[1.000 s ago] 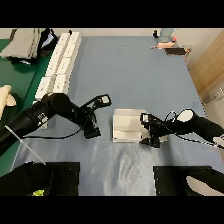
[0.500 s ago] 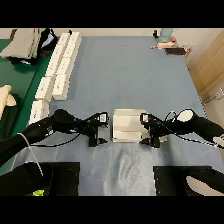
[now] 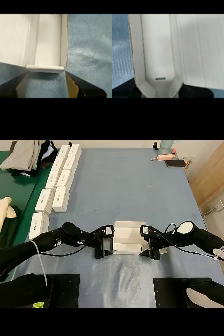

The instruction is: Fold the box.

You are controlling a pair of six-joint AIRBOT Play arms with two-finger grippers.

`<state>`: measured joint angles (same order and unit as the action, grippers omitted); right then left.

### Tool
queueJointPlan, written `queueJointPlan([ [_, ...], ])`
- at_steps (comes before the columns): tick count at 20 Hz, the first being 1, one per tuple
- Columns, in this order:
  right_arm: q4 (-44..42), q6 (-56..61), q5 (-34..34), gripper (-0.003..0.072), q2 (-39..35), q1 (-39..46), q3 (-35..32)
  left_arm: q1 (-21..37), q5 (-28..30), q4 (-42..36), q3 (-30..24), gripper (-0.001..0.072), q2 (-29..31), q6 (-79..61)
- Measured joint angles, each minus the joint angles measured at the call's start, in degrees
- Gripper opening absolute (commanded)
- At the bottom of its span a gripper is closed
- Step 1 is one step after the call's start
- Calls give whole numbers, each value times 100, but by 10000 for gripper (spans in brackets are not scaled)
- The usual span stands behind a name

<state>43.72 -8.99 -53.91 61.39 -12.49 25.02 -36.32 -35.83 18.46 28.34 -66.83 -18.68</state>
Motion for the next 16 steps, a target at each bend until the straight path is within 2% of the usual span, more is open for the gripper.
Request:
queueJointPlan([
  [11, 7, -9, -13, 544, 0, 0, 0, -435, 177, -17, 140, 704, -306, 57],
  [16, 7, -4, -9, 544, 0, 0, 0, -688, 520, 164, 140, 704, -319, 308],
])
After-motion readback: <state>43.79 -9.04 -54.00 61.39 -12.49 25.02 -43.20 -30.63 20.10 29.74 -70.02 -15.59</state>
